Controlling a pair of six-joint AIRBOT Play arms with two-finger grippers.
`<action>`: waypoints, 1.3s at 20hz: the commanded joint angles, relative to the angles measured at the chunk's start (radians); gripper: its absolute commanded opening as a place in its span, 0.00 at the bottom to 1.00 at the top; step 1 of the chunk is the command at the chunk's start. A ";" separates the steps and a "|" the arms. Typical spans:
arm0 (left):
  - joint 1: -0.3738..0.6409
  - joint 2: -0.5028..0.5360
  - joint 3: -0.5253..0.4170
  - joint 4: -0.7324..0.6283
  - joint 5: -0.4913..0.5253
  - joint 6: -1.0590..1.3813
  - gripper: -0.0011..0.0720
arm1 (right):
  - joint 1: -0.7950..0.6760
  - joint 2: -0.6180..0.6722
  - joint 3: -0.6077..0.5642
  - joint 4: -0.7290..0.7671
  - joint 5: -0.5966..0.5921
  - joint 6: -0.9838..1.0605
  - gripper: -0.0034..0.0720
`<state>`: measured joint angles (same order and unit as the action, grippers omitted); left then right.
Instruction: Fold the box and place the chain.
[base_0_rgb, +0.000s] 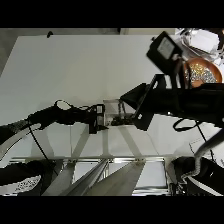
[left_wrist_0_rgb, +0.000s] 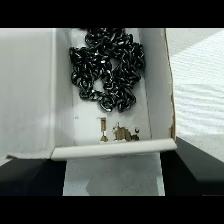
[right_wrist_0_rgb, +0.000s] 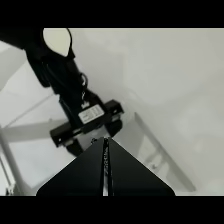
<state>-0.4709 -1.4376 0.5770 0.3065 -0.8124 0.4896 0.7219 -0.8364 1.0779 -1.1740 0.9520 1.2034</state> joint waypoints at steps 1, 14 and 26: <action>0.000 0.001 0.000 0.000 0.000 0.000 0.30 | 0.013 -0.109 0.001 0.004 0.085 -0.003 0.06; 0.000 0.001 0.000 0.000 0.000 0.000 0.30 | 0.013 -0.528 -0.008 0.002 0.099 -0.003 0.26; 0.000 0.001 0.000 0.000 0.000 0.000 0.30 | -0.204 -0.292 -0.076 -0.082 0.278 -0.081 0.31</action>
<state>-0.4709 -1.4376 0.5770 0.3069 -0.8124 0.4892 0.5976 -1.2015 1.0447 -1.2198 1.1667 1.1782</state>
